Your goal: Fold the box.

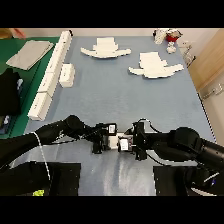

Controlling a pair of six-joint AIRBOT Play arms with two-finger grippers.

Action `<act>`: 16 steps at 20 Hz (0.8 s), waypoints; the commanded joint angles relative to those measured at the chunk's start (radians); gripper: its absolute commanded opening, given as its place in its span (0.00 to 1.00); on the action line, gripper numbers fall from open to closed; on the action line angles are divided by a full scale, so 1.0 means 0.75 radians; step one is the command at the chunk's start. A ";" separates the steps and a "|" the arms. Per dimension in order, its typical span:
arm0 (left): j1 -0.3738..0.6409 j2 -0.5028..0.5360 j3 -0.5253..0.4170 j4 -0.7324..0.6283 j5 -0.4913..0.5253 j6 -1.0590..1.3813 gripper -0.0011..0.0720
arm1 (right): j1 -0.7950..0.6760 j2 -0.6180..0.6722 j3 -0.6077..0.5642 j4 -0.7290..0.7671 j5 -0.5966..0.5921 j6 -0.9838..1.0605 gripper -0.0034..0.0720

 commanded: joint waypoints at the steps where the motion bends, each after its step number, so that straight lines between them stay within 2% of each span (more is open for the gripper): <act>1: 0.001 0.000 0.001 0.001 -0.001 0.001 0.62 | -0.001 0.006 0.002 -0.102 0.031 0.029 0.70; 4: 0.001 0.000 0.001 0.001 -0.001 0.000 0.62 | -0.001 0.004 0.002 -0.162 0.048 0.076 0.65; 7: 0.001 0.000 0.001 0.001 -0.001 0.000 0.62 | -0.001 -0.018 0.002 -0.131 0.032 0.089 0.47; 8: 0.001 0.000 0.001 0.001 -0.001 0.001 0.62 | -0.001 -0.031 0.002 -0.105 0.022 0.087 0.44; 16: 0.001 0.000 0.001 0.001 -0.001 0.000 0.62 | 0.002 -0.063 0.001 -0.008 -0.025 0.085 0.44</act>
